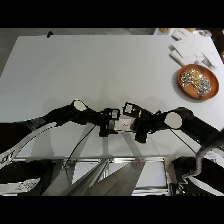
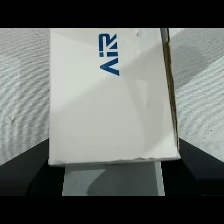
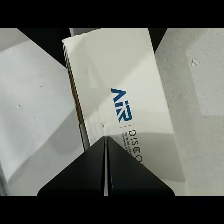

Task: Fold the box and place the chain.

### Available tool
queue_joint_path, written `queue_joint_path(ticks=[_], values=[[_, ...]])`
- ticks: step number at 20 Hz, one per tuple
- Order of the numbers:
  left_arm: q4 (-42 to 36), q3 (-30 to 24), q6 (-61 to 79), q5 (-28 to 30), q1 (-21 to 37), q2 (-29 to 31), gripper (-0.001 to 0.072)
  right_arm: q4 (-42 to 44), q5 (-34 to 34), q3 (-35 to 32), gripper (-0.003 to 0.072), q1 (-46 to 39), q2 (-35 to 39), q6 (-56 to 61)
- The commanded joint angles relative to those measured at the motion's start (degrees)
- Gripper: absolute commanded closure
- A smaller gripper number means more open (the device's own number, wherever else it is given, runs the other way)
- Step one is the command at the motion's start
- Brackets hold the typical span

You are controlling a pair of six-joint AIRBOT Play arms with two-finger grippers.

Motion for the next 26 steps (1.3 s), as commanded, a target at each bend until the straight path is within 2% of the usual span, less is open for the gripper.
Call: queue_joint_path(ticks=[1, 3, 6, 10, 11, 13, 15, 16, 20, 26], values=[[-0.04, -0.02, -0.04, 0.00, 0.02, 0.04, 0.0439, -0.26, -1.09, -0.52, 0.0675, 0.00, -0.07, -0.35], [-0.04, -0.02, -0.04, 0.02, 0.02, 0.04, 0.0439, -0.26, -1.57, -0.50, 0.0674, -0.02, 0.66, -0.31], [-0.04, -0.02, -0.04, 0.00, 0.02, 0.04, 0.0439, -2.05, -2.80, -0.02, 0.0673, -0.61, 5.51, 1.70], [-0.04, -0.02, -0.04, 0.02, 0.02, 0.04, 0.0439, -16.13, -2.27, 2.43, 0.0673, -9.31, 13.46, 22.47], [-0.04, -0.02, -0.04, 0.02, 0.02, 0.04, 0.0439, -19.87, 0.22, 2.40, 0.0673, -12.39, 14.67, 27.98], [-0.04, -0.02, -0.04, 0.00, 0.02, 0.04, 0.0439, -26.82, 10.78, 2.36, 0.0673, -18.88, 14.95, 36.83], [-0.04, -0.02, -0.04, 0.00, 0.02, 0.04, 0.0439, -31.74, 20.04, 1.60, 0.0673, -26.05, 14.47, 39.15], [-0.02, -0.02, -0.04, 0.02, 0.02, 0.04, 0.0439, -33.03, 21.27, 0.66, 0.0673, -29.44, 14.47, 39.41], [-0.02, -0.02, -0.02, 0.00, 0.02, 0.04, 0.0439, -33.29, 17.66, -3.98, 0.0673, -39.71, 14.47, 42.69], [-0.04, -0.02, -0.04, 0.02, 0.02, 0.04, 0.0439, -31.61, 17.51, -4.61, 0.0673, -41.55, 14.53, 44.09]])
